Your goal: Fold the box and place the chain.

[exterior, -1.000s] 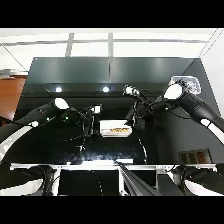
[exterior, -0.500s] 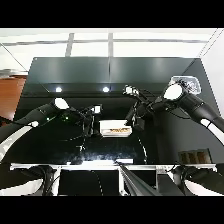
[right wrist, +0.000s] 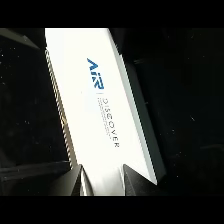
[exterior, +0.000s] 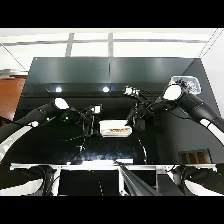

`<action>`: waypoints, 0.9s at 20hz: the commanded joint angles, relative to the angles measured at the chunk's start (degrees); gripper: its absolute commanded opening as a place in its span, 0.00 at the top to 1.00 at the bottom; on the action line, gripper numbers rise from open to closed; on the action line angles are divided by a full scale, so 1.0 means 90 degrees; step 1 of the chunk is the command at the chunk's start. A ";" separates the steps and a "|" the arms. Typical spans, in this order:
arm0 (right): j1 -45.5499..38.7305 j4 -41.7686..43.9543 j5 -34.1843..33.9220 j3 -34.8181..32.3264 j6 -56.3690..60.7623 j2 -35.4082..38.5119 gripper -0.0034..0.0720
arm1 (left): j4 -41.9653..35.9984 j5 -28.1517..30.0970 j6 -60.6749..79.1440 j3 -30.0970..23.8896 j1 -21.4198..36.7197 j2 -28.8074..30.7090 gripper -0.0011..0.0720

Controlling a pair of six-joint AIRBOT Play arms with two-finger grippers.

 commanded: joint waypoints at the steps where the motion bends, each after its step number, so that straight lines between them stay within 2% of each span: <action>1: 0.0073 -0.0049 0.0000 -0.0002 0.0005 -0.0007 0.56 | 0.0000 0.0000 0.0002 -0.0005 0.0000 -0.0005 0.29; 18: 0.0163 -0.0328 -0.0170 -0.0002 0.0265 -0.0010 0.56 | 0.0000 0.0000 0.0002 -0.0005 0.0000 -0.0005 0.29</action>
